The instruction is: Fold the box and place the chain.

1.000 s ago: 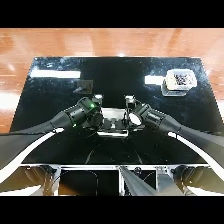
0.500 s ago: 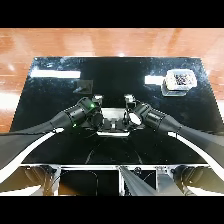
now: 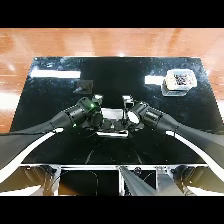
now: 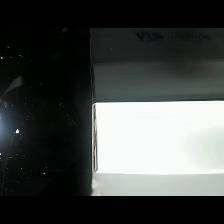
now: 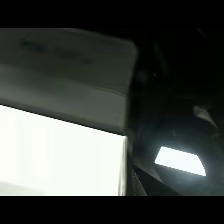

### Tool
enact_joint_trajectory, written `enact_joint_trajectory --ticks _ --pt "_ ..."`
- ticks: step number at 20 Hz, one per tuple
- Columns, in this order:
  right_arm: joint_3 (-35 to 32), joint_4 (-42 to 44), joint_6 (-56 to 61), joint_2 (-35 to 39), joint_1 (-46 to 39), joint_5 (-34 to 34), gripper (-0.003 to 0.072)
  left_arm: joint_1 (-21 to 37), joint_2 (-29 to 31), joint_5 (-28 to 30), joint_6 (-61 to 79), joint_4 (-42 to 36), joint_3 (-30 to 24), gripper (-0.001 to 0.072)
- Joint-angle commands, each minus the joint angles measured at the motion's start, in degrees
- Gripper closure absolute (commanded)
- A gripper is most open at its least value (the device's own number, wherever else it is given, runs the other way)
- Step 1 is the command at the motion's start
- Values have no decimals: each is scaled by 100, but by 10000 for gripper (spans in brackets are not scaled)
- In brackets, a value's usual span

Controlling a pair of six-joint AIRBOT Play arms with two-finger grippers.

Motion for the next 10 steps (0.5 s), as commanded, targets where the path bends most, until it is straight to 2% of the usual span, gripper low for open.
enact_joint_trajectory --ticks 1,2,3,4,7,8,9,10 --pt "57 -24 15 13 -4 146 273 2 -2 -9 -13 -39 -2 689" --pt "57 -33 2 15 -4 219 468 2 -2 -9 -13 -37 -2 689" --pt "57 -28 -92 13 -4 260 586 2 -2 -11 -13 -37 -2 689" --pt "57 -26 -201 13 -4 264 664 2 -2 -15 -13 -37 -2 689" --pt "57 -26 -219 15 -4 267 665 2 -2 -13 -13 -37 -2 689" --pt "59 -26 -219 15 -4 304 612 2 -2 -9 -13 -37 -2 689" --pt "66 -24 -219 15 -4 341 321 2 -2 -9 -13 -37 -2 689" --pt "70 -31 -223 28 -4 387 61 2 -2 -11 -13 -37 -2 689"
